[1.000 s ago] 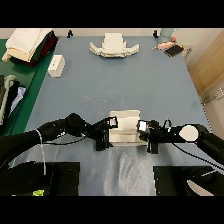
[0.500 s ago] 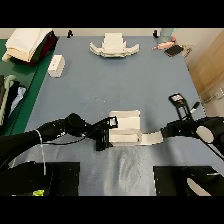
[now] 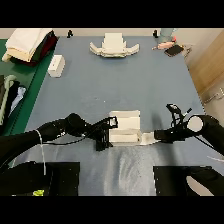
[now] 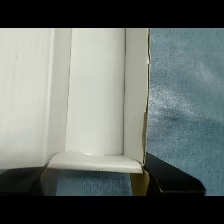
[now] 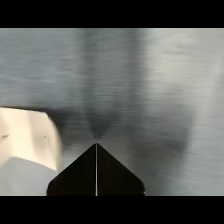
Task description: Fold the box.
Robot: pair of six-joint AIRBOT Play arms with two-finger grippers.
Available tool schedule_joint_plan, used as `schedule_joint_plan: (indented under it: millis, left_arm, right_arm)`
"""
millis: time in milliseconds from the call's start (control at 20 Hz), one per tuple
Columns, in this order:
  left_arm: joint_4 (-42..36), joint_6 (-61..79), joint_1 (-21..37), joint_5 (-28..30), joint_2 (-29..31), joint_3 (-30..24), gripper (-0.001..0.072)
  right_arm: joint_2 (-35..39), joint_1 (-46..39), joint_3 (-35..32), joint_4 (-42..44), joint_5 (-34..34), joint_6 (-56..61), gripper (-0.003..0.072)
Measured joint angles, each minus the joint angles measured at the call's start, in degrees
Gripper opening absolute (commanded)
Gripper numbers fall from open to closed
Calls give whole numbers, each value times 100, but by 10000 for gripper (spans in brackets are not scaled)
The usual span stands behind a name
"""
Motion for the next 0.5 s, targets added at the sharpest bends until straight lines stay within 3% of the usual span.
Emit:
schedule_joint_plan:
  millis: [250, 450, 500]
  left_arm:
    - [0, 0, 0, 0, 0, 0, 525]
    - [0, 0, 0, -2, 0, -2, 525]
    - [0, 0, 0, 0, 0, 0, 526]
  right_arm:
    - [238, -31, 118, 1292, -83, -699, 5]
    - [450, -33, 177, 1749, -90, -887, 244]
    - [472, -33, 179, 1799, -83, -909, 247]
